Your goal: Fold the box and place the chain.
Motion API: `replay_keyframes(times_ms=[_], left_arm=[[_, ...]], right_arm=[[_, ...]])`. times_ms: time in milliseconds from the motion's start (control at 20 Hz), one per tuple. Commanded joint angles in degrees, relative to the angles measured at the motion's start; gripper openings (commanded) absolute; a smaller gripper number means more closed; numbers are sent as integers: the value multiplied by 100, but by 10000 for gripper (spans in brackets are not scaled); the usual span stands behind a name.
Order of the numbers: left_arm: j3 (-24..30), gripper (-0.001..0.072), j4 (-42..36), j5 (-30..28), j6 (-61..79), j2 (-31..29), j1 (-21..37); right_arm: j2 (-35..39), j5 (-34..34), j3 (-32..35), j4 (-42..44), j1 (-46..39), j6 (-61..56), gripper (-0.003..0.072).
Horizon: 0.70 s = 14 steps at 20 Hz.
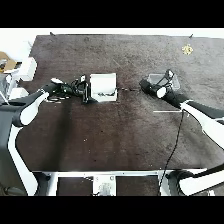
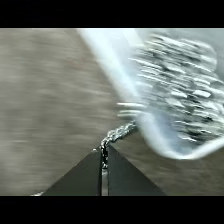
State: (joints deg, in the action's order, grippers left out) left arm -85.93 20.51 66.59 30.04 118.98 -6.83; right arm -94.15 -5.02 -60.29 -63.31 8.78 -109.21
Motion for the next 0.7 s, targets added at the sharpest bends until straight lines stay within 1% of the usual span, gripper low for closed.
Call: replay_keyframes(times_ms=[0,150,200,300,550,650], left_arm=[[-2,224,2,0,0,2,-2],[-2,225,2,0,2,2,-2],[-2,224,0,0,0,2,-2],[-2,224,0,0,0,2,-2],[-2,224,2,0,2,2,-2],[-2,224,0,0,2,2,-2]], right_arm=[[702,-59,-11,-463,289,11,3],[1436,-44,-13,-726,769,11,4],[1620,39,-13,-748,951,11,3],[1910,435,-13,-833,1353,9,3],[2151,1436,-35,-824,2162,-15,3],[2149,1502,-247,-833,2365,-11,3]])
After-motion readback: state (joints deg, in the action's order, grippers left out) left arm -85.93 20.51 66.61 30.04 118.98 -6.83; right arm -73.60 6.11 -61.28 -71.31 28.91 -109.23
